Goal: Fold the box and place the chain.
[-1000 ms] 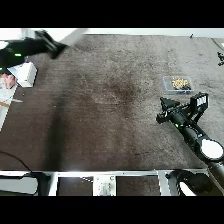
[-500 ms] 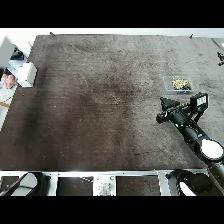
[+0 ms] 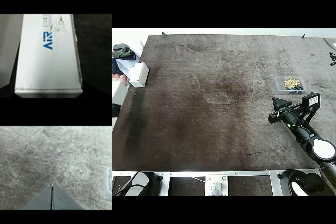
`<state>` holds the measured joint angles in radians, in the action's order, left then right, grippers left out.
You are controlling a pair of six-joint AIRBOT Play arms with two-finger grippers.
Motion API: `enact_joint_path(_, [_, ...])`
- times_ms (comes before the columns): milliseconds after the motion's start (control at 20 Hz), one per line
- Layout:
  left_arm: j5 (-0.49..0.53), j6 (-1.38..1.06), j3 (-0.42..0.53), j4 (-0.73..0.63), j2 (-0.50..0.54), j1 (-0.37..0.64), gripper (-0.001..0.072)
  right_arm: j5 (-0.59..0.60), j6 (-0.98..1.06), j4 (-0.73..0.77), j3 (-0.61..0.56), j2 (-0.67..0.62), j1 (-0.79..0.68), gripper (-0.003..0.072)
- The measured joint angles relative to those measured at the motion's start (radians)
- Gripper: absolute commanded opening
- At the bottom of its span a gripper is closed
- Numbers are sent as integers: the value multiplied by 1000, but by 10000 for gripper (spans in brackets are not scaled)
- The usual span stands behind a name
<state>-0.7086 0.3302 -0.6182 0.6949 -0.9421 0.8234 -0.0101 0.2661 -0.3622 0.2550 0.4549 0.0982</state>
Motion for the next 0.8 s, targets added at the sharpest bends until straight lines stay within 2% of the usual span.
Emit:
enact_joint_path(150, [39,-27,34,3,-37,5,8,0,0,0,0,0,0,-13])
enact_joint_path(300, [35,-51,32,6,-113,5,7,0,0,0,0,0,0,-13])
enact_joint_path(550, [-7,-98,-19,8,-244,6,6,0,0,0,0,0,0,-13])
enact_joint_path(800, [-7,-122,-67,5,-331,6,6,0,0,0,0,0,0,-13])
